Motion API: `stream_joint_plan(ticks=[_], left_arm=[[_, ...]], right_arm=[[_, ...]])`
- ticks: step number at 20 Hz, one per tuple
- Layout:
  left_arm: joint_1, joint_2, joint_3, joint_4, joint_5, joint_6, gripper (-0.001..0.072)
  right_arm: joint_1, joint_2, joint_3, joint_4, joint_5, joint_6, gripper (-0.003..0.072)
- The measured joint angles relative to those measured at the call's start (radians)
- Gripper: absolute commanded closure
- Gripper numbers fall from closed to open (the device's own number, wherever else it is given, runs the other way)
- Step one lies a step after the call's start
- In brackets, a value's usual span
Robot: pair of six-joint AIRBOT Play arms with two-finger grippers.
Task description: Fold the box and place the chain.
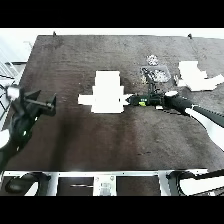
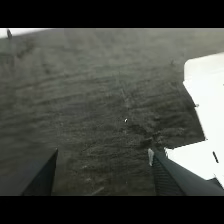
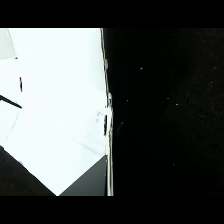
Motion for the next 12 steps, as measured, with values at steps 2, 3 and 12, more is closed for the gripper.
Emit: stream_joint_plan(ticks=[2,3,12], left_arm=[[0.000,-0.163,0.105,0.000,-0.043,-0.001,0.0073],[0.000,-0.248,0.165,0.000,-0.074,-0.010,0.0074],[0.000,-0.864,0.785,0.510,-0.609,-0.532,0.0051]], right_arm=[[0.001,0.000,0.000,0.005,-0.005,-0.002,0.0678],[0.001,0.000,0.000,0.009,-0.006,-0.003,0.0678],[0.002,0.000,0.000,0.046,-0.009,-0.004,0.0677]])
